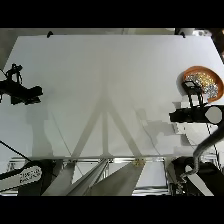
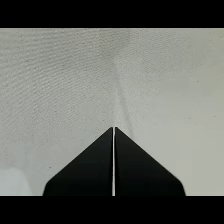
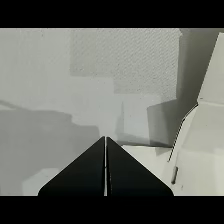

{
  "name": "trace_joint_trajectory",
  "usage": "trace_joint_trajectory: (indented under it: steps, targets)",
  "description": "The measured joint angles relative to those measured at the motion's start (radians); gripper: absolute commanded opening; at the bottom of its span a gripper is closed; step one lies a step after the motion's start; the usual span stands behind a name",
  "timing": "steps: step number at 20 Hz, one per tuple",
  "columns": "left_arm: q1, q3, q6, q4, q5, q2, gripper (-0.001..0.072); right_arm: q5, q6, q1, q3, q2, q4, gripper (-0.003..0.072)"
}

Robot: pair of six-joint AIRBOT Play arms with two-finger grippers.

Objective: Fold the box and place the chain.

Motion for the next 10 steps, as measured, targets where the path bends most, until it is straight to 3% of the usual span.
trace_joint_trajectory:
  steps: [2, 3, 4, 5, 7, 10]
  targets:
    - [0.0, 0.0, 0.0, 0.0, 0.0, 0.0, 0.001, 0.002, 0.0, 0.0, 0.0, 0.0, 0.003, 0.0024]
    - [0.0, 0.0, 0.0, 0.0, 0.0, 0.0, 0.001, 0.006, 0.006, 0.0, 0.0, 0.0, 0.007, 0.0069]
    - [0.0, 0.0, 0.0, 0.0, 0.0, 0.0, 0.001, 0.015, 0.02, 0.0, 0.003, 0.0, 0.008, 0.0219]
    - [0.0, 0.0, 0.0, 0.0, 0.0, 0.0, 0.001, 0.028, 0.04, 0.0, 0.012, 0.0, -0.001, 0.0291]
    - [0.0, 0.0, 0.0, 0.0, 0.0, 0.0, 0.001, 0.076, 0.077, 0.0, 0.056, -0.002, -0.073, 0.0291]
    - [0.0, 0.0, 0.0, 0.0, 0.0, 0.0, 0.001, 0.148, 0.101, -0.031, 0.171, -0.019, -0.318, 0.0298]
